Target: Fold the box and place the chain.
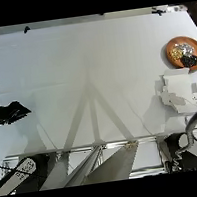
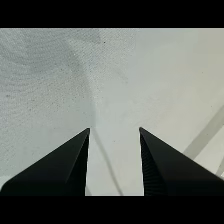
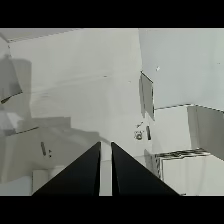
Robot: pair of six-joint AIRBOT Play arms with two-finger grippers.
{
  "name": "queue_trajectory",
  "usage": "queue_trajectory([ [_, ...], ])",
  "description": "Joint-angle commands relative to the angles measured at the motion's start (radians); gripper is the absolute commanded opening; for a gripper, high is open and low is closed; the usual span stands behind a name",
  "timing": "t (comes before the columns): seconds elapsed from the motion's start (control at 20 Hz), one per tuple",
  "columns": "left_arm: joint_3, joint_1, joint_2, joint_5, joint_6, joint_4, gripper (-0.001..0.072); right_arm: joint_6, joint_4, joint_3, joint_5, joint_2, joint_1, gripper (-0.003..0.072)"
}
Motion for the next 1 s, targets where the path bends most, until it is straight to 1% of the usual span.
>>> queue_trajectory([
  [0.0,0.000,0.001,0.000,0.000,0.000,0.000,0.0339,-0.003,-0.062,0.001,-0.018,-0.001,-0.001,0.0087],
  [0.1,0.000,0.001,0.001,0.000,0.000,0.000,0.0339,-0.003,-0.135,0.001,-0.041,-0.001,-0.001,0.0088],
  [0.15,0.000,0.001,0.000,0.000,0.000,0.000,0.0339,-0.002,-0.192,0.001,-0.058,-0.001,-0.001,0.0129],
  [0.2,0.000,0.001,0.000,0.000,0.000,0.000,0.0339,-0.001,-0.256,0.001,-0.067,-0.002,-0.001,0.0343],
  [0.25,0.000,0.001,0.000,0.000,0.000,0.000,0.0339,0.000,-0.311,0.001,-0.068,-0.007,-0.001,0.0592],
  [0.3,0.000,0.001,0.000,0.000,0.000,0.000,0.0339,0.000,-0.324,0.001,-0.080,-0.016,-0.001,0.0601],
  [0.45,0.000,0.001,0.000,0.000,0.000,0.000,0.0339,-0.032,-0.319,0.000,-0.083,-0.051,-0.001,0.0579],
  [0.55,0.000,0.001,0.000,0.000,0.000,0.000,0.0339,-0.032,-0.366,0.000,-0.075,-0.091,-0.015,0.0575],
  [0.8,0.000,0.001,0.000,0.000,0.000,0.000,0.0339,-0.055,-0.368,-0.001,-0.023,-0.223,-0.060,0.0575],
  [0.95,0.000,0.001,0.000,0.000,0.000,0.000,0.0339,-0.051,-0.374,-0.001,-0.027,-0.279,-0.060,0.0575],
])
